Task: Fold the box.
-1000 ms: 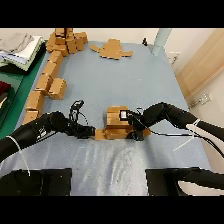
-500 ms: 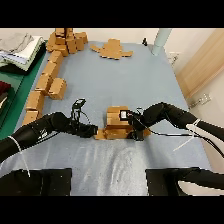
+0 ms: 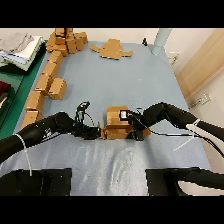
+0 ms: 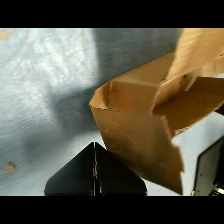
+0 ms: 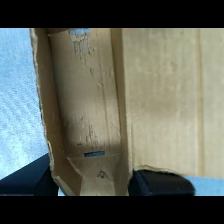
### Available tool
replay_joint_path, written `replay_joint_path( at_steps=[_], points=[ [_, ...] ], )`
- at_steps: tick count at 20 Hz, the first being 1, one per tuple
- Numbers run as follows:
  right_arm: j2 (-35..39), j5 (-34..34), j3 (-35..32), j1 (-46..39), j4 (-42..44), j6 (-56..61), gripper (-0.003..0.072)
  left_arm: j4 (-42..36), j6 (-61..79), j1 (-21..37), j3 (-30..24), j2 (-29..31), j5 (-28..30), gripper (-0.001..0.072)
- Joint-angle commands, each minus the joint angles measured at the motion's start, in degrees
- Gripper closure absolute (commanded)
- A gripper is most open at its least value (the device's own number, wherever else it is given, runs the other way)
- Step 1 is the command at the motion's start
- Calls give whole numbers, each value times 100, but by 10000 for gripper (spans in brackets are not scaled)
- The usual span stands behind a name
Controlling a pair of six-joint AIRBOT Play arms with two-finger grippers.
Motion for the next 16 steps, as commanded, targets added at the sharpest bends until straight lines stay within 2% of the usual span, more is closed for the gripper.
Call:
replay_joint_path(
  at_steps=[1,7,10,16],
  points=[
    [0,2,-2,2,0,2,173,-214,184,4,247,9,-42,698],
    [0,0,-2,2,0,2,174,72,94,2,369,-55,-72,698],
    [0,0,-2,2,0,2,173,177,94,2,369,-289,-68,698],
    [0,2,-2,2,0,2,174,-256,507,-13,393,-354,391,698]
  ],
)
